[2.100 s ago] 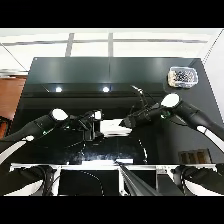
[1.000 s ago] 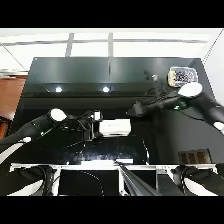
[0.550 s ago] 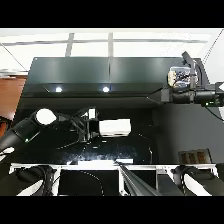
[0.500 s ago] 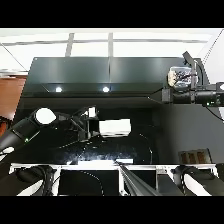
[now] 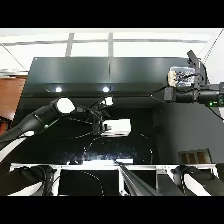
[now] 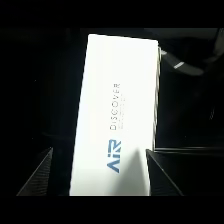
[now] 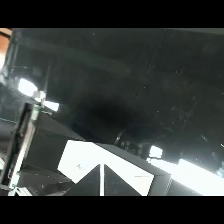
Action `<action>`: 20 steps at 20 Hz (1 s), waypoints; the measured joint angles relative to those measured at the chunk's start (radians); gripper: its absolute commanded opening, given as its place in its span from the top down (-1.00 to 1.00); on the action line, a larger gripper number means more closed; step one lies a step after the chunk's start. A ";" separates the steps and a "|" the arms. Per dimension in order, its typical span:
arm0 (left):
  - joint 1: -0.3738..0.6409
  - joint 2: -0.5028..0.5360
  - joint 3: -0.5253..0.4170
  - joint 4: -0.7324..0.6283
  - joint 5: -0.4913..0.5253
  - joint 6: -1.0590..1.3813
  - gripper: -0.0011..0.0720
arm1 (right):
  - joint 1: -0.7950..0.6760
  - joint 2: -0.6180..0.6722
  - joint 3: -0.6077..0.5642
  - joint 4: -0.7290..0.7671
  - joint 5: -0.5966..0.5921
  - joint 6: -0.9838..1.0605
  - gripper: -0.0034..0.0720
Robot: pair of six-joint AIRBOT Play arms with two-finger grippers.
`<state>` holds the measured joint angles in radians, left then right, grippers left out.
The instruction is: Fold the box and place the chain.
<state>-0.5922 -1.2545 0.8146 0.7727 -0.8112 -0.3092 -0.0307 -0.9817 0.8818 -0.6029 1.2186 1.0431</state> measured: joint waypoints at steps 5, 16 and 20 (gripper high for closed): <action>-0.025 -0.043 0.018 0.002 0.002 -0.020 -0.96 | 0.000 0.000 0.000 -0.016 -0.005 0.000 0.80; -0.051 -0.062 0.023 0.013 0.018 -0.024 -0.96 | 0.000 0.000 0.000 -0.030 -0.011 0.000 0.80; -0.054 -0.061 0.023 0.016 0.018 -0.027 -0.96 | 0.000 0.000 0.000 -0.030 -0.011 0.000 0.80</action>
<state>-0.6464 -1.3159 0.8375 0.7883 -0.7929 -0.3363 -0.0307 -0.9821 0.8818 -0.6327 1.2076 1.0431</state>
